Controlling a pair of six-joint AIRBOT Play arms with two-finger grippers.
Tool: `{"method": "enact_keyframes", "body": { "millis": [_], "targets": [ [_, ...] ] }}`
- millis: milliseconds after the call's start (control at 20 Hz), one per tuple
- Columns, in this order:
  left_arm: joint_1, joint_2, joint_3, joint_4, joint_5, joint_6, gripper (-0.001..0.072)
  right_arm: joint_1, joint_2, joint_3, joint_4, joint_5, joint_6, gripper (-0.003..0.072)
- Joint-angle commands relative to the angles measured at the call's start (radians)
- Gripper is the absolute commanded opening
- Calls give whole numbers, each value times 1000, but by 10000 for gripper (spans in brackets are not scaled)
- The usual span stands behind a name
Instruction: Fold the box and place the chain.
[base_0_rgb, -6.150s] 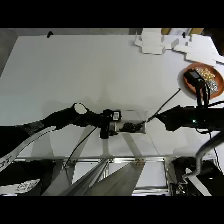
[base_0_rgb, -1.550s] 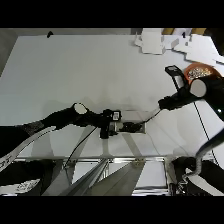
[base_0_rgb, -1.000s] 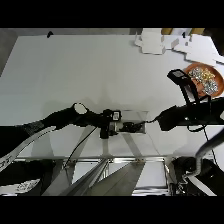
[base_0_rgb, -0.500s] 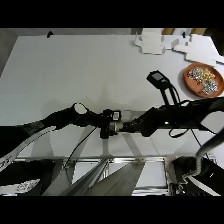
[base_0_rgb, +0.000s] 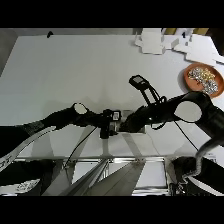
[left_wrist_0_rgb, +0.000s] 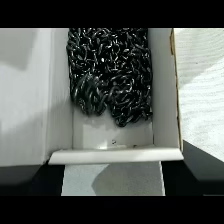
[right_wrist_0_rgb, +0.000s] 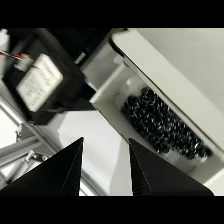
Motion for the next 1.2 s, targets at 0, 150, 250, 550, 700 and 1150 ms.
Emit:
{"method": "enact_keyframes", "body": {
  "millis": [0,150,250,550,700,1150],
  "targets": [
    [1,0,0,0,0,0,273,-6,-10,99,-62,29,-80,299],
    [1,0,0,0,0,0,273,-107,-17,162,-124,26,-105,153],
    [1,0,0,0,0,0,273,-196,-35,162,-126,24,-162,110],
    [1,0,0,0,0,0,273,-267,-208,158,-125,12,-328,18],
    [1,0,0,0,0,0,273,-230,-263,117,-113,-42,-367,18],
    [1,0,0,0,0,0,273,-74,-224,31,-56,-57,-487,18]
  ]
}}
